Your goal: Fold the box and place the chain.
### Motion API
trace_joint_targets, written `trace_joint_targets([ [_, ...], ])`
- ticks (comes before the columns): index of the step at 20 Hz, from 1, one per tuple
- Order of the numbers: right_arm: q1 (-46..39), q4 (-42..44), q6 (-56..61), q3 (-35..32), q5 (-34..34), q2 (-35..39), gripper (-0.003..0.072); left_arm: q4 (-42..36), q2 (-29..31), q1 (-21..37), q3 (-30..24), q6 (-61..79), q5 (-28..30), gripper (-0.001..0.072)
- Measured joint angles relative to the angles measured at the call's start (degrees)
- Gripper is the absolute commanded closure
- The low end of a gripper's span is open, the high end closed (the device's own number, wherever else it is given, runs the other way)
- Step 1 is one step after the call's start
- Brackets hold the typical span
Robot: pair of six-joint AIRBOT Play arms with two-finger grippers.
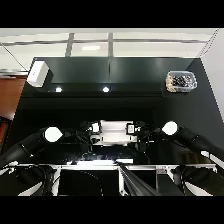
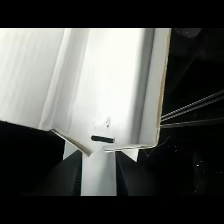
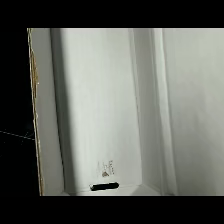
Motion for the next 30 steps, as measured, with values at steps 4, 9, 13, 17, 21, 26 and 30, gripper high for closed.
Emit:
trace_joint_targets([
  [4,0.0,0.0,0.0,0.0,0.0,0.0,0.0204,-2.3,-0.2,-0.6,0.0,0.0,0.3,0.0491],
  [9,0.0,0.0,0.0,0.0,0.0,0.0,0.0204,-7.6,-1.3,-0.8,0.0,1.4,1.1,0.0491],
  [13,0.0,0.0,0.0,0.0,0.0,0.0,0.0204,-10.9,-3.3,-0.8,0.0,3.8,1.5,0.0491],
  [17,0.0,0.0,0.0,0.0,0.0,0.0,0.0203,-12.3,-4.2,-0.8,0.1,4.6,1.6,0.0366],
  [21,0.0,0.0,0.0,0.0,0.0,0.0,0.0203,-13.4,-4.4,-0.8,0.1,5.2,1.6,0.0373],
  [26,0.0,0.0,0.0,0.0,0.0,0.0,0.0204,-13.8,-4.5,-0.8,0.2,6.0,1.2,0.0505],
  [30,0.0,0.0,0.0,0.0,0.0,0.0,0.0204,-11.2,-3.1,0.7,1.0,4.0,-1.2,0.0680],
])
